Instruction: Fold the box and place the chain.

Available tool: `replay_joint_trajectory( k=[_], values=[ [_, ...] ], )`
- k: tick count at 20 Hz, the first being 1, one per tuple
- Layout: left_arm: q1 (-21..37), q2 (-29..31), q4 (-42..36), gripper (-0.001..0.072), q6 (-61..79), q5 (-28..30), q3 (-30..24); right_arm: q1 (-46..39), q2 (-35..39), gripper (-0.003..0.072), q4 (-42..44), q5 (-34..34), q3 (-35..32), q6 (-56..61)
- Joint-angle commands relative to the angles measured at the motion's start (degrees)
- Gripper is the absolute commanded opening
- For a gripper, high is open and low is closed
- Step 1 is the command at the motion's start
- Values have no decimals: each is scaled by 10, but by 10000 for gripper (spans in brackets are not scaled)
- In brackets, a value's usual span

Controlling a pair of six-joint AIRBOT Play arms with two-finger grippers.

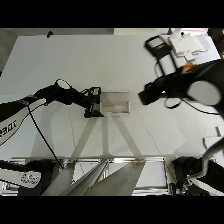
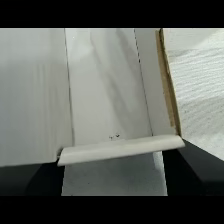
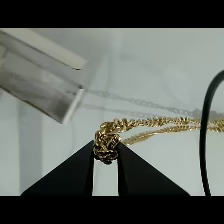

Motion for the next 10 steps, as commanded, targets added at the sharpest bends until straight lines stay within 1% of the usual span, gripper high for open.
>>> replay_joint_trajectory(
  k=[1, 4, 8, 10],
  values=[
    [0, 0, 0, 15, 0, 0, 0, 60, -46, 6, 9, -36, 0, 11],
    [0, 0, 0, 15, 0, 0, 0, 83, -88, 6, 50, -82, 0, 10],
    [0, 0, 0, 15, 0, 0, 0, 90, -130, 5, 92, -153, 0, 5],
    [0, 0, 0, 15, 0, 0, 0, 90, -148, 5, 107, -172, 0, -8]
  ],
)
